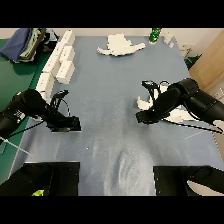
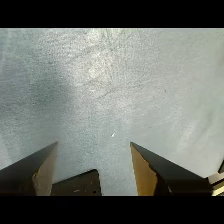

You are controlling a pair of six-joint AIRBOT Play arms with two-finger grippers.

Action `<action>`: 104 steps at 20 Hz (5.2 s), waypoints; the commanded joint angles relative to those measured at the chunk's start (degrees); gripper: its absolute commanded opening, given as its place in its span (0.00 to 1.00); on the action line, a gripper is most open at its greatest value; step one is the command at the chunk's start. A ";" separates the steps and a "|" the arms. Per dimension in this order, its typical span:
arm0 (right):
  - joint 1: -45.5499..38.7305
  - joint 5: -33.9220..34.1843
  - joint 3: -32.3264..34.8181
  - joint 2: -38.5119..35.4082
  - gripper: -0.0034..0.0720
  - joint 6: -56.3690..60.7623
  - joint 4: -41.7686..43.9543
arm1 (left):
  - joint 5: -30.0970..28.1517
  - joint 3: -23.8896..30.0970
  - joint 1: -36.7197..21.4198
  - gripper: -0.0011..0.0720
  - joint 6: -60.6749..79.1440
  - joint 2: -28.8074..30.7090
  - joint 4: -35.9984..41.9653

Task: Fold the box.

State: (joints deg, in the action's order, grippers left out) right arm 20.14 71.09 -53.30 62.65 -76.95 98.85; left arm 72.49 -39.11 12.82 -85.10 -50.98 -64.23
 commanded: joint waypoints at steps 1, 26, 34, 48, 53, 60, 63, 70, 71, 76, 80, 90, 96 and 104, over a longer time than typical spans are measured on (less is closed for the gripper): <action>0.17 0.09 0.11 0.02 0.05 1.20 0.15 | 0.00 -0.04 0.00 0.95 0.00 -0.04 -0.02; -77.15 10.27 -8.35 24.57 0.49 -41.88 24.00 | -0.04 -0.04 -0.02 0.95 5.95 -0.07 -0.46; -77.44 8.55 -16.44 26.77 0.50 -42.95 20.28 | -0.33 -0.04 -0.02 0.96 6.01 -0.07 -0.26; -75.23 13.31 -16.31 34.80 0.49 -46.56 26.45 | -0.98 -0.04 0.02 0.96 6.01 -0.07 0.02; -69.99 13.88 -16.39 35.54 0.39 -47.01 30.51 | -2.10 -0.04 0.00 0.96 6.01 -0.09 0.24; -57.70 15.19 -16.39 35.45 0.05 -46.03 32.89 | -2.99 -0.04 0.02 0.96 5.99 -0.09 4.66; -49.99 17.14 -15.41 34.05 0.05 -42.58 34.51 | -3.06 -0.04 0.04 0.95 6.01 -0.09 5.16; -30.71 7.89 3.34 17.51 0.05 -38.66 35.10 | -7.19 -0.04 0.02 0.95 6.01 -0.09 5.14; -28.39 4.72 6.99 13.94 0.05 -38.34 35.12 | -8.09 -0.04 0.02 0.95 5.99 -0.09 5.16; -18.29 -11.74 23.30 -2.82 0.05 -38.34 35.12 | -9.79 -0.04 0.00 0.95 7.39 -0.33 7.39; -11.52 -16.06 29.16 -8.66 0.05 -37.20 35.08 | -11.80 -0.04 -0.04 0.82 17.05 -5.95 18.58; -8.33 -19.12 29.51 -12.00 0.05 -35.01 34.86 | -8.98 -1.46 -0.04 0.85 36.59 -28.50 38.23; -8.35 -19.15 29.51 -12.00 0.05 -35.01 33.94 | 5.25 -8.09 -0.04 0.82 43.82 -37.07 42.27; -8.35 -19.21 29.51 -12.00 0.05 -35.01 33.57 | 11.08 -8.20 -0.04 0.26 49.90 -37.27 41.44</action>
State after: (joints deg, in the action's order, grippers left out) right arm 11.79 51.90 -23.81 50.70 -111.98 132.64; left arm 81.30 -47.11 12.78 -38.06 -87.96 -22.46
